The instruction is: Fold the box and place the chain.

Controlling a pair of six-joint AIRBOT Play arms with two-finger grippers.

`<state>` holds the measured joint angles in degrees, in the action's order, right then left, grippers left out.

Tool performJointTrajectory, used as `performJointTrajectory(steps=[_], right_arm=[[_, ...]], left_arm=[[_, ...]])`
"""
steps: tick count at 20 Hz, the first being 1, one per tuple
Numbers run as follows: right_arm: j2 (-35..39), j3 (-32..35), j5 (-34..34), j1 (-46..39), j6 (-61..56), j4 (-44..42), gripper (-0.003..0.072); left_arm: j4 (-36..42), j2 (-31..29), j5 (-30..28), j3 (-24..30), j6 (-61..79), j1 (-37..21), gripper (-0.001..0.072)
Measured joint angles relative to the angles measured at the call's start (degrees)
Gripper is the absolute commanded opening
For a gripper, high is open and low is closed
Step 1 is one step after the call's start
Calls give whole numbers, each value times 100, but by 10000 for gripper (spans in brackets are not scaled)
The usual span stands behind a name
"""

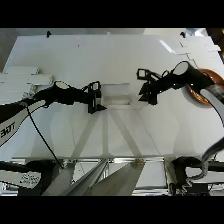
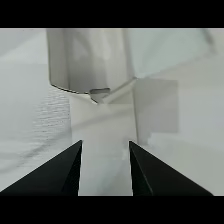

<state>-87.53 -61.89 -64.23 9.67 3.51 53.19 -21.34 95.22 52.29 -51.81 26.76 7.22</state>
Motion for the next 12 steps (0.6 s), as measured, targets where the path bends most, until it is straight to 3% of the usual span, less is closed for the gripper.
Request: performJointTrajectory(steps=[6, 10, 12], right_arm=[[-339, 4, 264, 249, 820, -533, 333], [-387, 4, 341, 291, 964, -837, 139], [-396, 4, 212, 304, 988, -892, 97]], left_arm=[[2, 0, 0, 0, -2, 0, 260], [2, 0, 2, 0, -2, 0, 260], [2, 0, 2, 0, -2, 0, 260]])
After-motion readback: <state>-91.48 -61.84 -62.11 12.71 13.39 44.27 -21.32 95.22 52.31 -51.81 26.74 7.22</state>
